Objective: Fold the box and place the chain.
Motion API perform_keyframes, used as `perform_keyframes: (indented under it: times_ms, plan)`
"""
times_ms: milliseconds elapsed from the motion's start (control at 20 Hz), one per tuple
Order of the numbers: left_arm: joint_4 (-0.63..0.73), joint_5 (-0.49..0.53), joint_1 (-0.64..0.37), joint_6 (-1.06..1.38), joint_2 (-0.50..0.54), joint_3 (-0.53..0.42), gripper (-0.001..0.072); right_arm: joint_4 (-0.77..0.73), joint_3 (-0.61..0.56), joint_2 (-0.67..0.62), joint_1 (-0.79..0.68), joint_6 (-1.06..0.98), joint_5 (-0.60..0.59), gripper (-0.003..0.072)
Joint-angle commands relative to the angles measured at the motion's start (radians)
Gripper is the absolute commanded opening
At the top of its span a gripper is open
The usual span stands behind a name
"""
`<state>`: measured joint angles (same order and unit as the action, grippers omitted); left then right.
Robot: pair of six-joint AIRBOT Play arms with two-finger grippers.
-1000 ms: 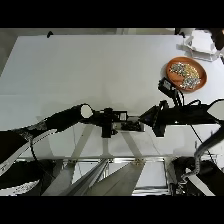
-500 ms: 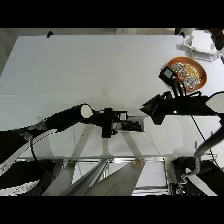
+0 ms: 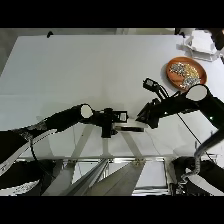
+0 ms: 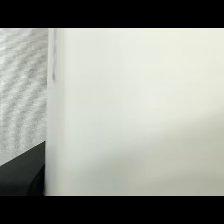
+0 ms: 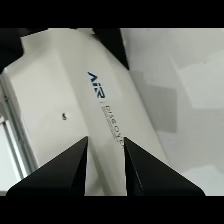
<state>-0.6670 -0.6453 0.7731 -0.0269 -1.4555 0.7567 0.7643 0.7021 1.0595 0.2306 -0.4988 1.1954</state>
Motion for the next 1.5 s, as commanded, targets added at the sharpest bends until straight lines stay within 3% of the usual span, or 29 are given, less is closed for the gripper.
perform_keyframes:
  times_ms: [0, 350, 650, 750, 850, 1200, 1350, 1450]
  plan:
    - [0.000, 0.001, 0.000, 0.000, 0.000, 0.000, 0.0321, -0.002, -0.016, 0.008, 0.032, 0.075, 0.018, 0.0259]
    - [0.000, 0.001, 0.000, 0.000, 0.000, 0.000, 0.0321, 0.035, -0.040, 0.008, 0.136, 0.108, -0.116, 0.0264]
    - [0.000, 0.001, 0.000, 0.000, 0.000, 0.000, 0.0321, 0.103, -0.041, 0.008, 0.196, 0.108, -0.132, 0.0277]
    - [0.000, 0.001, 0.000, 0.000, 0.000, 0.000, 0.0321, 0.134, -0.040, -0.005, 0.213, 0.108, -0.160, 0.0326]
    - [0.000, 0.001, 0.000, 0.000, 0.000, 0.000, 0.0321, 0.172, -0.041, -0.035, 0.228, 0.108, -0.193, 0.0328]
    - [0.000, 0.001, 0.000, 0.000, 0.000, 0.000, 0.0321, 0.205, -0.042, -0.077, 0.236, 0.103, -0.138, 0.0330]
    - [0.000, 0.001, 0.000, 0.000, 0.000, 0.000, 0.0321, 0.201, -0.042, -0.077, 0.236, 0.103, -0.142, 0.0412]
    - [0.000, 0.001, 0.000, 0.000, 0.000, 0.000, 0.0321, 0.205, -0.045, -0.077, 0.251, 0.104, -0.143, 0.0412]
